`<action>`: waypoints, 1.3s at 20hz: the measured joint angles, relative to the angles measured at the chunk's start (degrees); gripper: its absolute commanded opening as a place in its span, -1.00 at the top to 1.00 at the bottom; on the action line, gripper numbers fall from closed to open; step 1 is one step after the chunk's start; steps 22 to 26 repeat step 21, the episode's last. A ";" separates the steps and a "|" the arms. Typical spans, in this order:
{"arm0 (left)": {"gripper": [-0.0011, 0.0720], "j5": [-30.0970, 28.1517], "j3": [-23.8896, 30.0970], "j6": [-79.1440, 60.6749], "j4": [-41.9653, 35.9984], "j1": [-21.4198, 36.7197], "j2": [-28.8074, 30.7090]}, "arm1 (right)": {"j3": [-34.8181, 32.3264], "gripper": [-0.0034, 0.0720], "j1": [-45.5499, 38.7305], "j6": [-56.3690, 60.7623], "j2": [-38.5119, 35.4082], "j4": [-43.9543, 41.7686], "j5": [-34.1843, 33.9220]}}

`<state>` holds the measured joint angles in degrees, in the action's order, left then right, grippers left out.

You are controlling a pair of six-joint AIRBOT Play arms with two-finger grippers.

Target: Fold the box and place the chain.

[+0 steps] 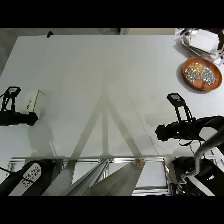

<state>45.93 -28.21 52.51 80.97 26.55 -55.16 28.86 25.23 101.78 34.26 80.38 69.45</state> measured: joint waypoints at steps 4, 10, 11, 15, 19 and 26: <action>-0.92 0.50 0.00 0.02 0.02 -3.56 6.05 | 0.02 -0.18 0.00 0.15 -0.04 -0.48 0.00; -0.92 1.09 0.00 0.02 -0.17 -7.63 13.33 | 0.00 -0.18 0.00 0.17 -0.04 -0.85 0.00; -0.92 1.07 0.00 0.02 -0.26 -7.85 13.77 | 0.00 -0.18 0.00 0.17 -0.04 -0.87 0.00; -0.92 0.52 0.02 0.04 -0.63 -8.48 14.62 | 0.00 -0.18 0.00 0.17 -0.04 -0.90 0.00; -0.92 -1.11 0.02 1.20 -0.76 -8.70 14.80 | 0.00 -0.18 0.00 0.17 -0.04 -0.92 0.00; -0.92 -1.99 0.02 1.57 -0.79 -8.74 14.80 | 0.00 -0.18 0.00 0.17 -0.04 -0.92 0.00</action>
